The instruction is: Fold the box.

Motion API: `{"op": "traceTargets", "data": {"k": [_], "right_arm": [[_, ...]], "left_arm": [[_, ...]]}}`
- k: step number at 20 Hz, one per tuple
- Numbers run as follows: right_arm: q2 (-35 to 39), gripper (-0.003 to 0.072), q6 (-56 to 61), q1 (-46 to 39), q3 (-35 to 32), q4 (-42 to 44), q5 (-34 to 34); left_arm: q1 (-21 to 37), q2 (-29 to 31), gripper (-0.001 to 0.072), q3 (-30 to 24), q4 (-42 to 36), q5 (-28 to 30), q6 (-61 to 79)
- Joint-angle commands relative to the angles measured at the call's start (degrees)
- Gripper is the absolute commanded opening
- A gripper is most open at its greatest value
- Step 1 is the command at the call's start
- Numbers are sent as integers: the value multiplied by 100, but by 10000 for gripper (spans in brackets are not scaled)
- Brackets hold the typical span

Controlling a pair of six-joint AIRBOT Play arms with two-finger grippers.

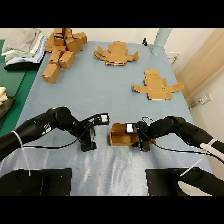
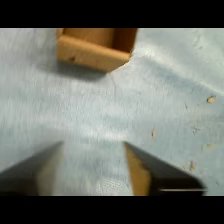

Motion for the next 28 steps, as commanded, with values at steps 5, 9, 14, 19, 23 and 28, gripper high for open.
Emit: {"op": "traceTargets", "data": {"k": [5,9,14,19,23,28], "right_arm": [[0,484,2,-4,4,0,0],[0,484,2,-4,4,-2,2],[0,484,2,-4,2,-2,2],[0,484,2,-4,4,-2,2],[0,484,2,-4,4,-2,2],[0,484,0,-4,4,-2,2]], "left_arm": [[-286,-752,697,-422,-1755,1775,2490],[-501,-769,697,-337,-1818,1810,2332],[-535,-800,698,-313,-2199,1832,2334],[-640,-866,697,-162,-2177,1812,2337],[-640,-866,697,-160,-1829,1812,2350],[-693,-866,697,-153,-1814,1794,2354]]}}
